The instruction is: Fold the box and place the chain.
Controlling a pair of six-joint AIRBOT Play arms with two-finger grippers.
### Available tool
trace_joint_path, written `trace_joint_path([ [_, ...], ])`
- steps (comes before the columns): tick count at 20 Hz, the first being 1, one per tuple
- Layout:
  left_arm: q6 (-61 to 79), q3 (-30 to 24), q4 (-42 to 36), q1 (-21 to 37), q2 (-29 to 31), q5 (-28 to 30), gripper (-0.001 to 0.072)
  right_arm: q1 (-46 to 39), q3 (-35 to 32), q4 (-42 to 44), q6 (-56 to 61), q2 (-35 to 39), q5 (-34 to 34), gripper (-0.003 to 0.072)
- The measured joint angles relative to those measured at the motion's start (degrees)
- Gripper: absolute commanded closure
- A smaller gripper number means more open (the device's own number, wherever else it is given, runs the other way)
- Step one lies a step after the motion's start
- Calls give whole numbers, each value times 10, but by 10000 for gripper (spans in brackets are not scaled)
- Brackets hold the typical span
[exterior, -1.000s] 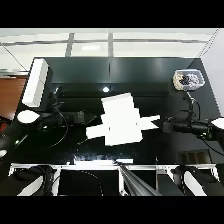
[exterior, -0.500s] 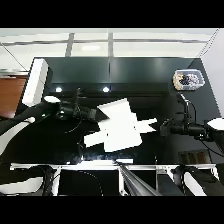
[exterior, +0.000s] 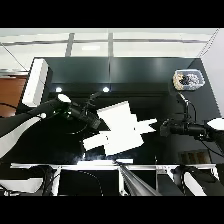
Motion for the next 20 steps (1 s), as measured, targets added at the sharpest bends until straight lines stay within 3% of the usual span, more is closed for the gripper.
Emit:
trace_joint_path([
  [4,11,11,12,-2,-2,-3,590,0,0,-7,2,0,0,679],
  [6,12,15,15,-3,-2,-8,685,0,0,-14,2,0,0,675],
  [7,16,17,16,-3,-2,-13,685,0,0,-16,2,0,0,644],
  [9,17,21,19,-3,-2,-11,686,0,0,-27,2,0,0,126],
  [10,19,24,19,-3,-2,-11,686,0,1,-28,2,0,-1,58],
  [20,30,47,63,-20,3,-66,691,-1,124,-130,-42,0,-14,59],
])
